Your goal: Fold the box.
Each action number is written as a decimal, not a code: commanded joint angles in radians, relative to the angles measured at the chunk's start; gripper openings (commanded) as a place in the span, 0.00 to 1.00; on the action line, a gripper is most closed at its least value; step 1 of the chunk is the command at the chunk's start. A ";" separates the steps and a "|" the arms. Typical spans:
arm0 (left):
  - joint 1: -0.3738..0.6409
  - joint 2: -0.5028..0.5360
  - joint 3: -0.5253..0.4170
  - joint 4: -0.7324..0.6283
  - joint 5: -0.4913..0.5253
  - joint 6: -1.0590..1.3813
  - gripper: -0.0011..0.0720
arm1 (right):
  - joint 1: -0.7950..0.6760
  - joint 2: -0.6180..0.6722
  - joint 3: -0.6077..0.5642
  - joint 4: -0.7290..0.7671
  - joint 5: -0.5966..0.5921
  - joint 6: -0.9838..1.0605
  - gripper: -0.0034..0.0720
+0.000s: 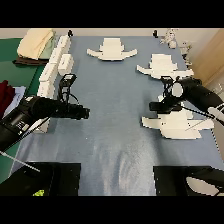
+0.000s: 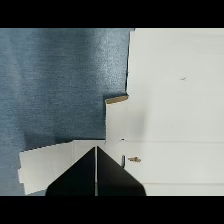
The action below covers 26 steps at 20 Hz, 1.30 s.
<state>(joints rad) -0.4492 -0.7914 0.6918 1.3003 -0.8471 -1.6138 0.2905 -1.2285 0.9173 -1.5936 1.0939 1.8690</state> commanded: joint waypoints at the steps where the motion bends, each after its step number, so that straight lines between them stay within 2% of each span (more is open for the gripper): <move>1: 0.000 0.001 0.000 0.000 0.000 0.000 0.04 | 0.000 0.000 0.001 0.000 0.000 0.000 0.07; 13: 0.000 0.001 0.000 0.000 0.000 0.000 0.04 | 0.000 0.000 0.001 0.012 -0.003 0.000 0.07; 19: 0.000 -0.001 0.000 -0.021 0.107 0.000 0.04 | -0.001 0.000 0.004 0.203 -0.071 0.000 0.07; 20: 0.000 -0.001 0.000 -0.024 0.107 0.000 0.04 | -0.005 0.001 0.023 0.182 -0.049 0.000 0.07; 22: 0.000 -0.001 0.000 -0.026 0.107 0.000 0.04 | -0.050 0.002 0.119 0.077 0.111 0.002 0.07; 24: 0.001 -0.001 0.000 -0.025 0.110 0.000 0.04 | -0.147 -0.003 0.232 -0.042 0.293 -0.005 0.31; 26: 0.001 -0.001 0.000 -0.026 0.124 -0.002 0.04 | -0.292 -0.006 0.295 -0.151 0.393 -0.078 0.35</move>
<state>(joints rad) -0.4492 -0.7921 0.6918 1.2781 -0.7422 -1.6142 0.1368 -1.2316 1.1137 -1.5883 1.2915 1.8519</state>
